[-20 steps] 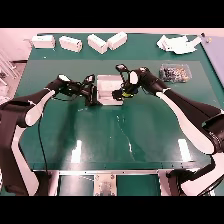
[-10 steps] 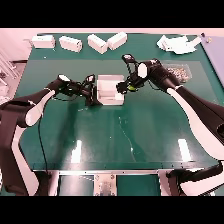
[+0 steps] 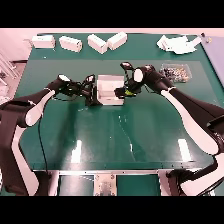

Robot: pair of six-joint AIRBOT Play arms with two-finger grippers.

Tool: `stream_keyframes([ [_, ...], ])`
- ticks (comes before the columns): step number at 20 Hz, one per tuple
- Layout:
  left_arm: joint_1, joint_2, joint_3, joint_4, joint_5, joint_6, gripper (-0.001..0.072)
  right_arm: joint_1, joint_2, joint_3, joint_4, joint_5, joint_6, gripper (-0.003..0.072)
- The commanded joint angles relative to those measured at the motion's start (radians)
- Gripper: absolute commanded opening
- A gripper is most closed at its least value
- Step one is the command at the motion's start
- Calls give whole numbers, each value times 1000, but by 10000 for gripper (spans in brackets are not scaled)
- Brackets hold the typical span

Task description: Fold the box and place the chain.

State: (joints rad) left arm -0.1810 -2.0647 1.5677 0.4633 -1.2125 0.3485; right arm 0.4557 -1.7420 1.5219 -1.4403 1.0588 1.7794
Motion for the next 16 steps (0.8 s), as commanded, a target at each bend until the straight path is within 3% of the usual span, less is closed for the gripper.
stream_keyframes([
  [1, 1, 0, 1, 0, 1, 0, 378, 28, -47, 29, -1, 1, 25, 407],
  [8, 1, 0, 1, 0, 1, 0, 378, 57, -84, 122, -144, 143, 130, 398],
  [11, 1, 0, 1, 0, 1, 0, 378, 58, -84, 140, -154, 148, 161, 347],
  [16, 1, 0, 1, 0, 0, 0, 378, 58, -99, 163, -154, 158, 242, 345],
])
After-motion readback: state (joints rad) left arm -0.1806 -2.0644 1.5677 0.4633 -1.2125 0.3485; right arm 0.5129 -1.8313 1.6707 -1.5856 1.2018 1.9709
